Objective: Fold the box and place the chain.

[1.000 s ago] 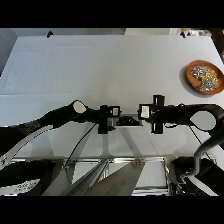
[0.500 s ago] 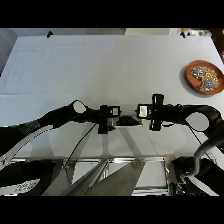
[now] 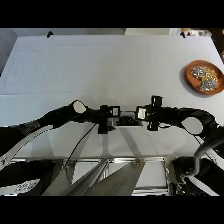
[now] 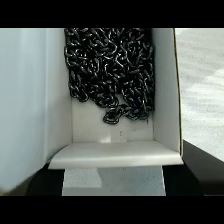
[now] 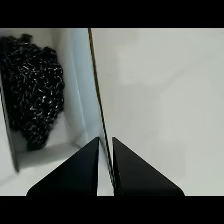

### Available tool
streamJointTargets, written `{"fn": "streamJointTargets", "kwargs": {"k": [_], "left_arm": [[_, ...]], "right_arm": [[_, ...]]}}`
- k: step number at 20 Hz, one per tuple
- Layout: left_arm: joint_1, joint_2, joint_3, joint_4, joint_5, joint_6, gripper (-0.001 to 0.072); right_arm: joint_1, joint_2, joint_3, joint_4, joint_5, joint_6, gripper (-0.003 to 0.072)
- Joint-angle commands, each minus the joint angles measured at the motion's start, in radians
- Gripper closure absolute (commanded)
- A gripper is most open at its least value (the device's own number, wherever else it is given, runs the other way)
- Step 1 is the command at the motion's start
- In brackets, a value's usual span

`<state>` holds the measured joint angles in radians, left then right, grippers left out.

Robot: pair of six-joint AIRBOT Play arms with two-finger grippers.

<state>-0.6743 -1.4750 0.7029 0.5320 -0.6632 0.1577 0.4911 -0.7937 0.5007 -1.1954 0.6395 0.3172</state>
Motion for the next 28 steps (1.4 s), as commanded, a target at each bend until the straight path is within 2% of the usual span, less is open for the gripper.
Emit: {"fn": "streamJointTargets", "kwargs": {"k": [1,2,5,7,8,10,12,14,15,17,19,22,25,28], "left_arm": [[0.000,0.001,0.000,0.000,0.000,-0.001,0.0697],[0.000,0.001,0.000,0.000,0.000,-0.001,0.0697],[0.000,0.001,0.000,0.000,0.000,-0.001,0.0697],[0.000,0.001,0.000,0.000,0.000,-0.001,0.0697],[0.000,0.001,0.000,0.000,0.000,-0.001,0.0697],[0.000,0.001,0.000,0.000,0.000,-0.001,0.0697],[0.000,0.001,0.000,0.000,0.000,-0.001,0.0697],[0.000,0.001,0.000,0.000,0.000,-0.001,0.0697],[0.000,0.001,0.000,0.000,0.000,-0.001,0.0697],[0.000,0.001,0.000,0.000,0.000,-0.001,0.0697],[0.000,0.001,0.000,0.000,0.000,-0.001,0.0697],[0.000,0.001,0.000,0.000,0.000,-0.001,0.0697],[0.000,0.001,0.000,0.000,0.000,-0.001,0.0697],[0.000,0.001,0.000,0.000,0.000,-0.001,0.0697]], "right_arm": [[0.008,0.000,-0.031,0.000,-0.027,-0.003,0.0542],[0.008,0.002,-0.031,0.000,-0.024,-0.002,0.0438],[0.008,0.055,-0.031,0.028,-0.027,0.002,0.0338],[0.007,0.123,-0.031,0.027,-0.014,0.056,0.0339],[-0.001,0.150,-0.025,0.032,0.031,0.075,0.0341],[-0.050,0.152,0.017,0.076,0.211,0.075,0.0346],[-0.117,0.130,0.067,0.180,0.336,0.054,0.0347],[-0.171,0.105,0.121,0.342,0.378,0.014,0.0347],[-0.194,0.087,0.145,0.399,0.377,0.011,0.0356],[-0.237,0.039,0.164,0.505,0.347,0.011,0.0503],[-0.249,-0.038,0.164,0.568,0.372,0.000,0.0506],[-0.249,-0.128,0.164,0.571,0.390,-0.066,0.0505],[-0.220,-0.131,0.164,0.571,0.388,-0.161,0.0506],[-0.162,-0.131,0.164,0.552,0.318,-0.169,0.0573]]}}
